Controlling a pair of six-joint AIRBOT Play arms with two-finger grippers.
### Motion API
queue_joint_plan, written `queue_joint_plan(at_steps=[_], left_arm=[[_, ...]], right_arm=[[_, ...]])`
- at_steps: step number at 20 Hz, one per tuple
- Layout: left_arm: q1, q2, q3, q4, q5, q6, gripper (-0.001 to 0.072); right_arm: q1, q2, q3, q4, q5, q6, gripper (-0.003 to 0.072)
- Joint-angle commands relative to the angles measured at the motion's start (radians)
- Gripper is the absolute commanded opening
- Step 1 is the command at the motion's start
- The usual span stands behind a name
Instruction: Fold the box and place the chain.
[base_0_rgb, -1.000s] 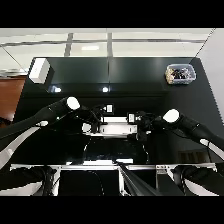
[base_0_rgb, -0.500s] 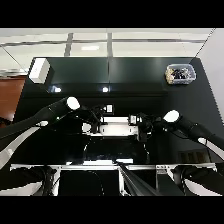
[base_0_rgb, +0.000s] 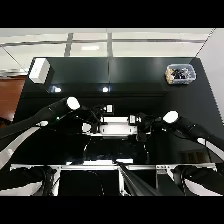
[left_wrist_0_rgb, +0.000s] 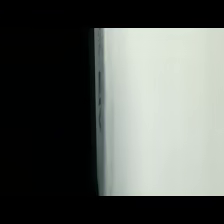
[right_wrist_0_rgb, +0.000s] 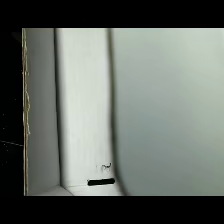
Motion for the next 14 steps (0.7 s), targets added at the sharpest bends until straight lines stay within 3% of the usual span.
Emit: queue_joint_plan(at_steps=[1, 14], left_arm=[[0.0, -0.001, 0.001, 0.0, 0.001, 0.0, 0.0028], [0.0, -0.001, 0.001, 0.0, 0.001, 0.0, 0.0028]], right_arm=[[0.005, -0.001, 0.0, -0.005, -0.012, 0.013, 0.0688], [0.025, -0.005, 0.002, -0.042, -0.019, 0.031, 0.0688]])
